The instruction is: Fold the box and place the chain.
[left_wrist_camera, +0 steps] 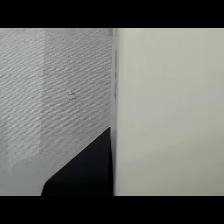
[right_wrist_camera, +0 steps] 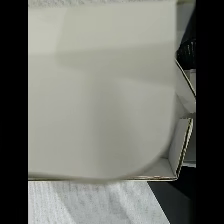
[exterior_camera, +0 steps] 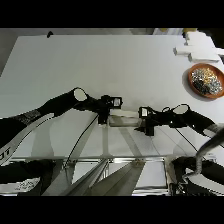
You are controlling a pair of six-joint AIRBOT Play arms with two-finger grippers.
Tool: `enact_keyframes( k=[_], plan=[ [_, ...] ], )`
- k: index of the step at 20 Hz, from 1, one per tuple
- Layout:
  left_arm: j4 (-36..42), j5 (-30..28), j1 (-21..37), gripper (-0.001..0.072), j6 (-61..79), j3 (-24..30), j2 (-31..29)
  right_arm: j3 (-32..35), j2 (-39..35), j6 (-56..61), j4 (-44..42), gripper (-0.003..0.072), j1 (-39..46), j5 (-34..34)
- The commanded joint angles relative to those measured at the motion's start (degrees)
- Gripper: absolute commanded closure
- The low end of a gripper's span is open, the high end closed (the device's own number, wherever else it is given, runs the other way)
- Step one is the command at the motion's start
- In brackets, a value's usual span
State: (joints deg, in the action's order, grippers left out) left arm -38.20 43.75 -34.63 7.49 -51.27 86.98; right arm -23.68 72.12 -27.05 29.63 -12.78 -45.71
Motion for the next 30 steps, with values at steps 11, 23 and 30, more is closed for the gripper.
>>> enact_keyframes(
  k=[11,23,30],
  plan=[
    [0.17,0.48,-0.11,0.0697,0.07,-0.07,-0.02,0.02,0.02,-0.02,0.07,0.036,0.04,0.04],
    [-12.22,9.79,4.17,0.0198,-12.41,-0.07,-9.88,0.02,0.02,-0.02,0.07,0.036,0.04,0.04],
    [-20.33,29.27,3.28,0.0705,-26.64,-0.04,-19.34,0.0,0.02,-0.02,0.09,0.036,0.04,0.04]
  ],
)
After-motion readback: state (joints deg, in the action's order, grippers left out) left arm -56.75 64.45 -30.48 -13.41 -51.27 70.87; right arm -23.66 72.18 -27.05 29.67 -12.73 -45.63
